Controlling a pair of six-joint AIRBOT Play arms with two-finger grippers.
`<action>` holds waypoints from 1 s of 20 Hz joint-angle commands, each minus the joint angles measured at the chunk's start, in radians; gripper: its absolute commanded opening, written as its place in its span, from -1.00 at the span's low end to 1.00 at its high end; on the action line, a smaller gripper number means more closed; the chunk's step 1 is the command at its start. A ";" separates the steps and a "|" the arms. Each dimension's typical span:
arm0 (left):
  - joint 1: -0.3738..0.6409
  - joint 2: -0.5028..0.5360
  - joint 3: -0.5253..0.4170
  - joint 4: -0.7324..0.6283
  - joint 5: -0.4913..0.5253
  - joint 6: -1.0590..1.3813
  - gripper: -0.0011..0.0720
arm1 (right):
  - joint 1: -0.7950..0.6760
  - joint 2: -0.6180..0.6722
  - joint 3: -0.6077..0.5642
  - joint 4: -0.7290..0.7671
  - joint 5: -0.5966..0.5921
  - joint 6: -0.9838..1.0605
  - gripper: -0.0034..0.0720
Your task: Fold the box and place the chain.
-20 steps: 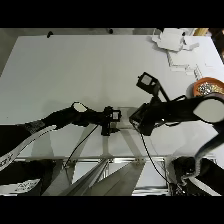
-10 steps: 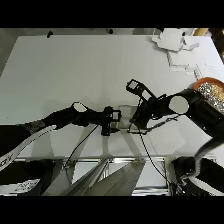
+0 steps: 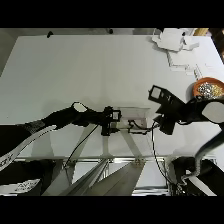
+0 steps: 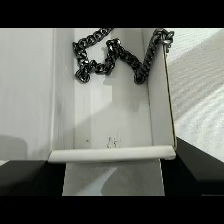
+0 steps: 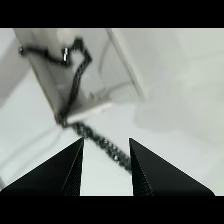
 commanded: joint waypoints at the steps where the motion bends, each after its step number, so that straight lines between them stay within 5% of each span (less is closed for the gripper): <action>1: 0.000 0.000 0.000 0.000 0.000 0.000 0.09 | -0.069 0.058 -0.187 0.028 -0.032 -0.296 -0.13; 7: 0.000 0.000 0.000 0.000 0.000 0.000 0.09 | -0.069 0.006 -0.344 0.241 -0.316 -0.453 -0.12; 16: 0.000 0.000 0.000 0.000 0.000 0.000 0.09 | -0.068 -0.129 -0.345 0.290 -0.333 -0.459 -0.15; 19: 0.000 0.000 0.000 0.000 0.000 0.000 0.09 | -0.068 -0.129 -0.345 0.290 -0.346 -0.470 -0.77; 20: 0.000 0.000 0.000 0.000 0.000 0.000 0.09 | -0.068 -0.129 -0.345 0.290 -0.347 -0.470 -0.79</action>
